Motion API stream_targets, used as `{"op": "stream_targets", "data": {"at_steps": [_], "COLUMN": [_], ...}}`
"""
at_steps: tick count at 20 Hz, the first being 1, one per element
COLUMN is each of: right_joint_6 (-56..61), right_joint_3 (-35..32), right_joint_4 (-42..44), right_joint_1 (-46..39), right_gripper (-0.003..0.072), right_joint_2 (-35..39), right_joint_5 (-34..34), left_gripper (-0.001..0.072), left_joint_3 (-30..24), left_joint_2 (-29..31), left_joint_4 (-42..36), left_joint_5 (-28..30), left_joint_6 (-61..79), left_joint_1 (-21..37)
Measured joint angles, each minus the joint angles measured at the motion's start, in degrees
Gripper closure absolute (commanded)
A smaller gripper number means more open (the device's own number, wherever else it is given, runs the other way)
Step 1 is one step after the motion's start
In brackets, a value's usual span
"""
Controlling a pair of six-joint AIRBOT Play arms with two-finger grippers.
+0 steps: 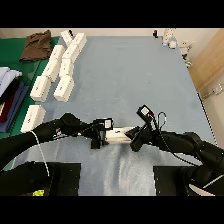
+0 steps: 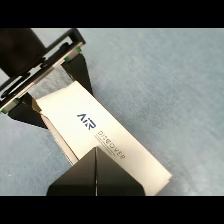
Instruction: Fold the box.
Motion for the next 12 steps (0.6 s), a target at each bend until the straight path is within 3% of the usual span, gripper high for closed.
{"op": "stream_targets", "data": {"at_steps": [12], "right_joint_6": [1.5], "right_joint_3": [-4.3], "right_joint_4": [2.8], "right_joint_1": [0.2], "right_gripper": [0.0682], "right_joint_2": [0.0], "right_joint_5": [5.1], "left_gripper": [0.0252], "left_joint_3": [0.0], "left_joint_2": [0.0], "left_joint_4": [0.0], "left_joint_5": [0.0], "left_joint_6": [0.0], "left_joint_1": [0.0]}}
